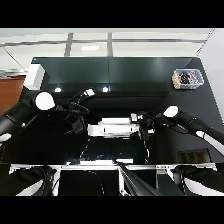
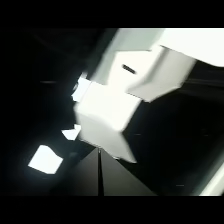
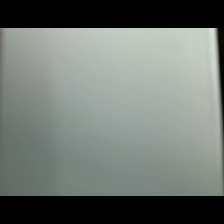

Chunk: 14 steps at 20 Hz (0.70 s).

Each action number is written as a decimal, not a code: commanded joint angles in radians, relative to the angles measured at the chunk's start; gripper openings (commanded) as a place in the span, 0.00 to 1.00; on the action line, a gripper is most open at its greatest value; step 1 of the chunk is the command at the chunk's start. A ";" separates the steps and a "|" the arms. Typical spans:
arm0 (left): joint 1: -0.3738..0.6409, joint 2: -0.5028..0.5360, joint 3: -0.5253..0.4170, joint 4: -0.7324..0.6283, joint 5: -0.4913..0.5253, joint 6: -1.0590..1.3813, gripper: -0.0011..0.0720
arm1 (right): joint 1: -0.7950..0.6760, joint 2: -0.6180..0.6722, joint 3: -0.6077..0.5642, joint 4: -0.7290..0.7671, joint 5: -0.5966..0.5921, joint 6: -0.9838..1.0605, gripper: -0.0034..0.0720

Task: Fold the box and place the chain.

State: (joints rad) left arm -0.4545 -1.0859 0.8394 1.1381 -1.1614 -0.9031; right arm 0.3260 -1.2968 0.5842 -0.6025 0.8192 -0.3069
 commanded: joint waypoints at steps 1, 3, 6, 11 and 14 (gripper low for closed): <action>-0.031 0.044 -0.095 -0.383 0.011 -0.163 0.05 | 0.000 0.000 -0.001 0.000 0.000 0.000 0.07; -0.103 0.039 -0.209 -0.633 0.276 -0.094 0.05 | 0.000 0.000 -0.001 0.000 0.000 0.000 0.07; -0.166 0.025 -0.269 -0.752 0.526 0.028 0.05 | 0.000 0.000 -0.001 0.000 0.000 0.000 0.07; -0.163 0.008 -0.266 -0.806 0.895 0.103 0.05 | 0.000 0.000 -0.001 0.000 0.000 0.000 0.07; -0.163 -0.047 -0.266 -0.794 0.900 0.111 0.05 | 0.000 0.000 -0.001 0.000 0.000 0.000 0.07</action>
